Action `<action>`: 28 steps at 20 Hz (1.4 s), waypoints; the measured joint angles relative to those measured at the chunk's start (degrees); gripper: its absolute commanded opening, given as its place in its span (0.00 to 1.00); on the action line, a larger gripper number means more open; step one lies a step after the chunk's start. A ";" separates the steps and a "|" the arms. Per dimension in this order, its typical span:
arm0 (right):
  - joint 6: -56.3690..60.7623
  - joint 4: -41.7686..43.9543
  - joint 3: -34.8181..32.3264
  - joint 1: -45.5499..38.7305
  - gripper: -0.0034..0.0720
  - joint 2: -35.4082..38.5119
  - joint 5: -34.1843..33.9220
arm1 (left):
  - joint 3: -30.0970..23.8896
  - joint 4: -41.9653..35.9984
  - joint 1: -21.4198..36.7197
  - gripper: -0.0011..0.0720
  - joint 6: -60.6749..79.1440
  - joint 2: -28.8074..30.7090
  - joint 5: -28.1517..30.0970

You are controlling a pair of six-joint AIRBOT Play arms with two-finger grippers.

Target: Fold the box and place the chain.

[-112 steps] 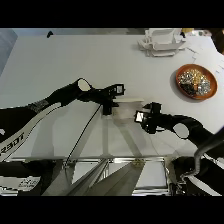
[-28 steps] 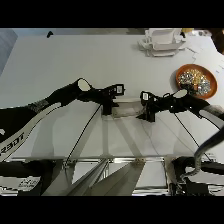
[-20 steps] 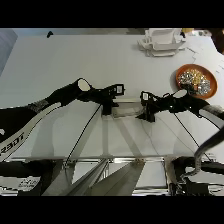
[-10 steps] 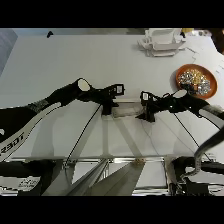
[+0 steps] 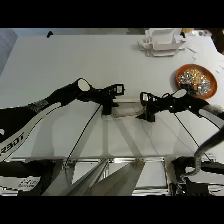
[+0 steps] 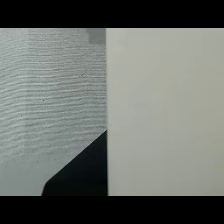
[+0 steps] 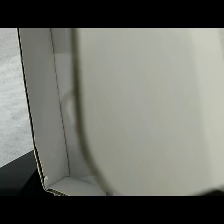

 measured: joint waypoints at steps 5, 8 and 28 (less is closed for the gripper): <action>-0.02 -0.17 0.00 0.02 0.62 0.02 -0.04 | 0.00 0.00 0.00 0.03 0.00 0.00 0.00; -0.04 -0.22 0.00 0.02 0.62 0.04 -0.04 | 0.00 0.00 0.00 0.03 0.00 0.00 0.00; -0.11 -0.24 0.00 0.02 0.62 0.04 -0.02 | -0.07 1.90 0.24 0.79 -0.61 5.03 -0.92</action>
